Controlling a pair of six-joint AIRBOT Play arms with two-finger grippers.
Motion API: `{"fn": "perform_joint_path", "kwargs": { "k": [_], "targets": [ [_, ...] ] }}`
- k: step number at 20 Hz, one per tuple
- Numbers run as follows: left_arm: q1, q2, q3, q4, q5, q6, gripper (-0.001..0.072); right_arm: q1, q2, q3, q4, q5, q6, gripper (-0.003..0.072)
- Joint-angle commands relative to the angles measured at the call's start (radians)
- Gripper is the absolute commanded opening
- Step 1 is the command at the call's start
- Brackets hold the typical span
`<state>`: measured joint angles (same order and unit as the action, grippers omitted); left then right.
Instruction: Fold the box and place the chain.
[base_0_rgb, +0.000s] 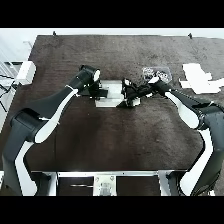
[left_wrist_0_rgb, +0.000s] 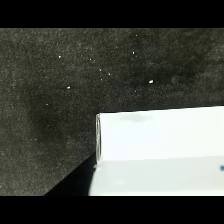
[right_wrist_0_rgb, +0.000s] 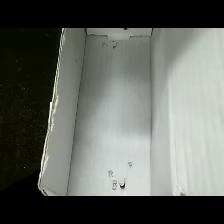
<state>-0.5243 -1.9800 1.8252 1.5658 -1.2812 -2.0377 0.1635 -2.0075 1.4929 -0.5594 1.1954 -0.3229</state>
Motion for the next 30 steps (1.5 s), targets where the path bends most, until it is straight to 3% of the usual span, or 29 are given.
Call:
{"fn": "perform_joint_path", "kwargs": {
  "k": [1,2,3,4,5,15,18,22,25,28,30],
  "targets": [
    [0.000,0.000,0.001,-0.002,0.016,-0.005,0.0020,0.000,0.000,0.000,0.002,0.000,0.000,0.0589],
    [0.000,0.001,0.003,-0.010,0.013,-0.002,0.0043,0.000,0.000,0.000,0.002,0.000,0.000,0.0588],
    [0.000,0.005,0.005,-0.023,0.014,0.018,0.0298,0.000,0.000,0.000,0.002,0.000,0.000,0.0588],
    [0.000,0.011,0.008,-0.027,0.012,0.057,0.0460,0.000,0.000,0.000,0.002,0.000,0.000,0.0589],
    [0.000,0.019,0.008,-0.027,0.007,0.068,0.0492,0.000,0.000,0.000,0.002,0.000,0.000,0.0589],
    [0.005,0.192,-0.004,0.005,-0.077,0.172,0.0488,0.000,0.000,0.000,0.002,0.000,0.000,0.0589],
    [0.010,0.308,-0.108,0.006,0.012,0.199,0.0488,0.000,0.000,0.000,0.002,0.000,0.000,0.0589],
    [0.060,0.472,-0.333,-0.033,0.156,0.289,0.0488,0.000,0.000,0.000,0.002,0.000,0.000,0.0589],
    [0.135,0.555,-0.483,-0.270,0.298,0.565,0.0490,0.000,0.000,0.000,0.002,0.000,0.000,0.0589],
    [0.227,0.564,-0.547,-0.601,0.285,1.024,0.0497,0.000,0.000,0.000,0.002,0.000,0.000,0.0589],
    [0.267,0.564,-0.551,-0.661,0.275,1.103,0.0496,0.000,0.000,0.000,0.002,0.000,0.000,0.0588]
  ]
}}
